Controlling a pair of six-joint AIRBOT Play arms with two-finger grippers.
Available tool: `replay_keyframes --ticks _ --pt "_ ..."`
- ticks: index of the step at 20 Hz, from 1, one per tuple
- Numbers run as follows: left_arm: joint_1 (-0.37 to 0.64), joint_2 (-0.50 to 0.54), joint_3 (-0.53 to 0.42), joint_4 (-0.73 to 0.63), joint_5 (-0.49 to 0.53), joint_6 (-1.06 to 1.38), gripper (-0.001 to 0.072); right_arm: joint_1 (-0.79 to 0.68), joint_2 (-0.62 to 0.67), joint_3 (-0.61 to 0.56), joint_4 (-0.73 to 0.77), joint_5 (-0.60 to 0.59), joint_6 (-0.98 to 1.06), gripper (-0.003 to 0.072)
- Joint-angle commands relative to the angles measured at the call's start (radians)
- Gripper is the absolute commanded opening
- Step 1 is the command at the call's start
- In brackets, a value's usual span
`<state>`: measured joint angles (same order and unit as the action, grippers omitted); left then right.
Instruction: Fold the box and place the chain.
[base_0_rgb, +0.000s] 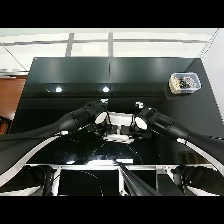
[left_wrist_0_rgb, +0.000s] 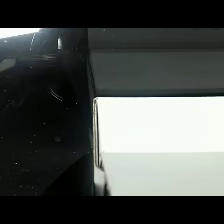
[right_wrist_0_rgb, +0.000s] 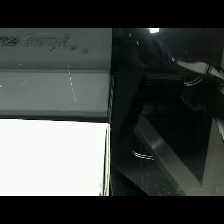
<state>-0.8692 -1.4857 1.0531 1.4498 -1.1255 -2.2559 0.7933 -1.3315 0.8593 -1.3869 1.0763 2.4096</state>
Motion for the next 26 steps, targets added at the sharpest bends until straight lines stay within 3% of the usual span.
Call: replay_keyframes --ticks 1,5,6,8,19,24,26 --pt "0.0 0.0 0.0 0.004 -0.006 0.0 0.0027 0.0 0.0 0.006 -0.006 0.0 -0.006 0.0054" --pt "0.0 0.0 0.0 0.004 -0.005 0.0 0.0027 0.0 0.001 0.026 -0.019 -0.004 -0.009 0.0055" --pt "0.0 0.0 0.0 0.004 -0.005 0.0 0.0027 0.0 0.001 0.031 -0.021 -0.004 -0.009 0.0085" --pt "0.0 0.0 0.0 0.004 -0.005 0.0 0.0027 0.0 0.001 0.037 -0.021 -0.004 -0.009 0.033" --pt "0.0 0.0 0.0 0.004 -0.005 0.0 0.0027 -0.002 0.055 0.077 -0.058 0.066 -0.123 0.033" --pt "0.0 0.0 0.0 0.004 -0.006 0.0 0.0027 -0.096 0.249 0.097 -0.097 0.219 -0.349 0.0328" --pt "0.0 0.0 0.0 0.004 -0.006 0.0 0.0027 -0.157 0.367 0.097 -0.27 0.258 -0.383 0.0328"
